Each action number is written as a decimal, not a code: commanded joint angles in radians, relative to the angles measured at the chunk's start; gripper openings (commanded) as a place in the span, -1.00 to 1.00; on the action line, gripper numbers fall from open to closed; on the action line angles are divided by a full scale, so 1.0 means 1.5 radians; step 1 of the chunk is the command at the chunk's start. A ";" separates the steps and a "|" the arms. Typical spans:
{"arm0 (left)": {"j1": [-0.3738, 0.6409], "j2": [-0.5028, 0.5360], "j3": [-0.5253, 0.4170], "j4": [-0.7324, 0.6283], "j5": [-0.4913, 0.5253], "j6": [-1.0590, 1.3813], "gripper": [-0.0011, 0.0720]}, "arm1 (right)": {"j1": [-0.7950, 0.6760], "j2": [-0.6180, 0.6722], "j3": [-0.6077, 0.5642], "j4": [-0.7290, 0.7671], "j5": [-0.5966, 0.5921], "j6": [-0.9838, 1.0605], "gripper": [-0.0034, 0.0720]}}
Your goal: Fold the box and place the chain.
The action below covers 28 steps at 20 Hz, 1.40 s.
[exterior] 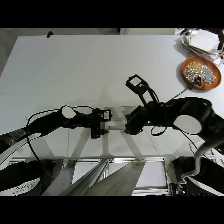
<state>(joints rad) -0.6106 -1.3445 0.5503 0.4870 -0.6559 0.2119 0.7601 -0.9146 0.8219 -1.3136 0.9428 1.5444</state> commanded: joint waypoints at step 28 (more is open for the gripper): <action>-0.001 0.000 0.000 0.000 0.000 0.000 -0.60 | -0.174 0.046 -0.242 0.026 -0.037 -0.465 -0.09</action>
<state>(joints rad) -0.6106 -1.3445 0.5503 0.4870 -0.6556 0.2119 0.5228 -0.8577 0.5674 -1.2865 0.9863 1.0805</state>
